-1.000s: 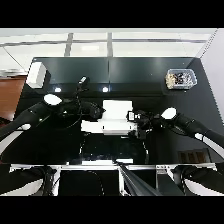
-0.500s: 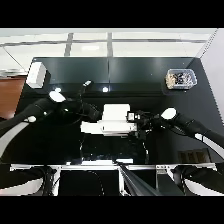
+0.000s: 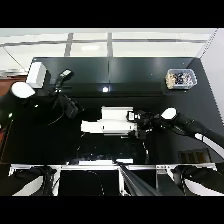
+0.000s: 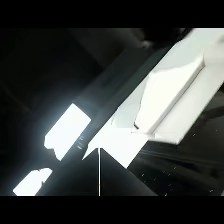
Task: Fold the box and place the chain.
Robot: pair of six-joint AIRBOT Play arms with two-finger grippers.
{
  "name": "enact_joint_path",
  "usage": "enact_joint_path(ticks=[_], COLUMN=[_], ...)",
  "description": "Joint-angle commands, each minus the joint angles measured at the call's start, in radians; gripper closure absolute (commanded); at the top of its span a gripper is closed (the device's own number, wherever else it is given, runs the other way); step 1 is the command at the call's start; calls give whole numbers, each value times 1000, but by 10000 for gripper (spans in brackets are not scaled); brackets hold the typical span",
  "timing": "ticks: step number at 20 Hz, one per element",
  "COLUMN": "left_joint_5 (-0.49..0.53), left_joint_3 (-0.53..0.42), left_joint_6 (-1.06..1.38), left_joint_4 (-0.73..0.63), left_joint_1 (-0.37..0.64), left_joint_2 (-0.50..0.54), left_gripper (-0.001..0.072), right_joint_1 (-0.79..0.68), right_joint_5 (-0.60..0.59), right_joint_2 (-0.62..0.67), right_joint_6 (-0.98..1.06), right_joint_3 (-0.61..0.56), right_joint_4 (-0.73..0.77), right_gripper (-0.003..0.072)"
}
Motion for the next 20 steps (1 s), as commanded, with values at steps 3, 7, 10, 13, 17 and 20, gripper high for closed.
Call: enact_joint_path(ticks=[3, 7, 10, 13, 17, 20], left_joint_5=[74, 216, 319, 320, 309, 260], left_joint_3=[-160, -180, -170, -139, -116, -116], left_joint_6=[298, 455, 647, 710, 755, 780], left_joint_4=[7, 44, 73, -3, -9, -57], left_joint_1=[-19, -124, -210, -227, -230, -232], left_joint_2=[129, 80, 34, -95, -168, -184], left_gripper=[682, -11, -5, -6, -3, 16], right_joint_1=[-1, -1, -1, -1, -1, -1], right_joint_5=[1, 1, 1, 0, 1, 1], right_joint_2=[0, 0, 0, 0, 0, 0], right_joint_6=[0, 0, 0, 0, 0, 0], right_joint_3=[0, 0, 0, 0, 0, 0], right_joint_4=[0, 0, 0, 2, 1, 1], right_gripper=[673, 673, 674, 674, 674, 674])
